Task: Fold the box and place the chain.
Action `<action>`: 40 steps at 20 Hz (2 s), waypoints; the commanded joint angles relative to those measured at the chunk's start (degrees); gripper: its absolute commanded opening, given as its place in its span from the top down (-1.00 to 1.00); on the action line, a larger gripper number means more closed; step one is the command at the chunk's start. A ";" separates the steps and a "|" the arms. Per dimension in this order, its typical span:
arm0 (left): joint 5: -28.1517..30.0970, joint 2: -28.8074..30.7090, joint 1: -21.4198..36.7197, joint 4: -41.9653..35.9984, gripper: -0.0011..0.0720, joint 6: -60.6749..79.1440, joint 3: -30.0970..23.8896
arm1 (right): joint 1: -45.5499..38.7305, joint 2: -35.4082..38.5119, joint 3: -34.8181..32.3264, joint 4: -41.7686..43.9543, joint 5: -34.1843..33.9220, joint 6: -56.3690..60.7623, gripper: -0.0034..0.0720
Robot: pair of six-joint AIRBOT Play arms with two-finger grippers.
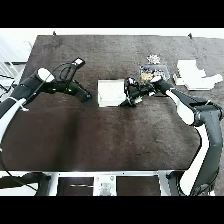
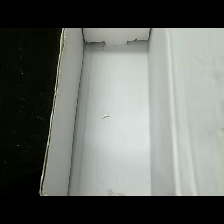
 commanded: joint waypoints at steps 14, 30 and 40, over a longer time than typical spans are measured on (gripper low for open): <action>-8.87 -23.52 3.50 -14.67 -0.88 45.59 14.21 | 0.02 0.00 0.07 0.02 0.00 -0.02 -0.62; -13.46 -26.27 3.45 -18.73 -1.00 54.31 14.40 | 0.00 0.00 0.07 0.00 0.00 0.00 -0.62; -13.33 -27.08 3.45 -21.31 -1.00 55.36 14.40 | 0.00 0.00 0.07 0.00 0.00 -0.02 -0.62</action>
